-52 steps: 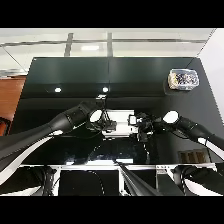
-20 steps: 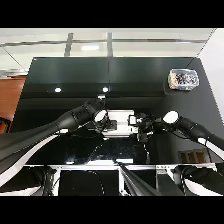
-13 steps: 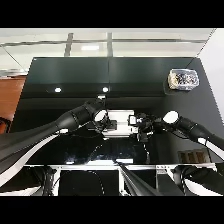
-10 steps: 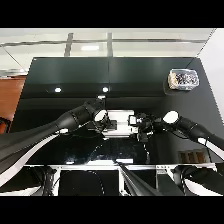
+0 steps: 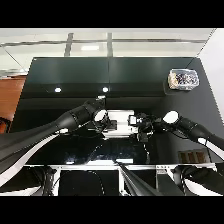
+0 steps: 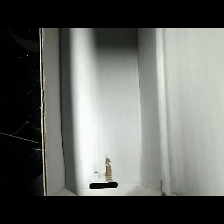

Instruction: Fold the box and place the chain.

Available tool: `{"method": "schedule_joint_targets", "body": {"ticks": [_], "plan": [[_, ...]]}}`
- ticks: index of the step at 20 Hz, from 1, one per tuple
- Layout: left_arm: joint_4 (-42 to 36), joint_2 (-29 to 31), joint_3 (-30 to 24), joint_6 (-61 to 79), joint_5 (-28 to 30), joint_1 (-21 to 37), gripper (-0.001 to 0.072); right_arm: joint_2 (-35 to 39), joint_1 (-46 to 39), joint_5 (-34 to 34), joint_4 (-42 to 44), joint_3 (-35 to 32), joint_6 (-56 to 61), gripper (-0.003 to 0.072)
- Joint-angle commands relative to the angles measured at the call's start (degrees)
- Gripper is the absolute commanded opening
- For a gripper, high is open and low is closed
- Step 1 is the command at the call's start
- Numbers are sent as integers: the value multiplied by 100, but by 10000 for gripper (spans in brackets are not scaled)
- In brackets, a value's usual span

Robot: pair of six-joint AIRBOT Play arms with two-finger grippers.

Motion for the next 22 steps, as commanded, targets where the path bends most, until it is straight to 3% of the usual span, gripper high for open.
{"method": "schedule_joint_targets", "body": {"ticks": [1,17,18,19,20,22], "plan": [[-7,-4,2,-2,4,0,29,0,4,-2,11,-2,2,132],[-2,-4,2,44,13,0,30,2,4,9,31,0,179,134],[15,-4,2,42,13,0,30,17,2,7,-22,0,295,211],[20,-4,2,44,15,2,30,48,4,15,-55,0,407,613],[22,-4,2,44,13,7,29,103,4,33,-55,0,479,714],[20,-4,2,44,9,4,30,354,4,177,-164,0,579,713]]}}
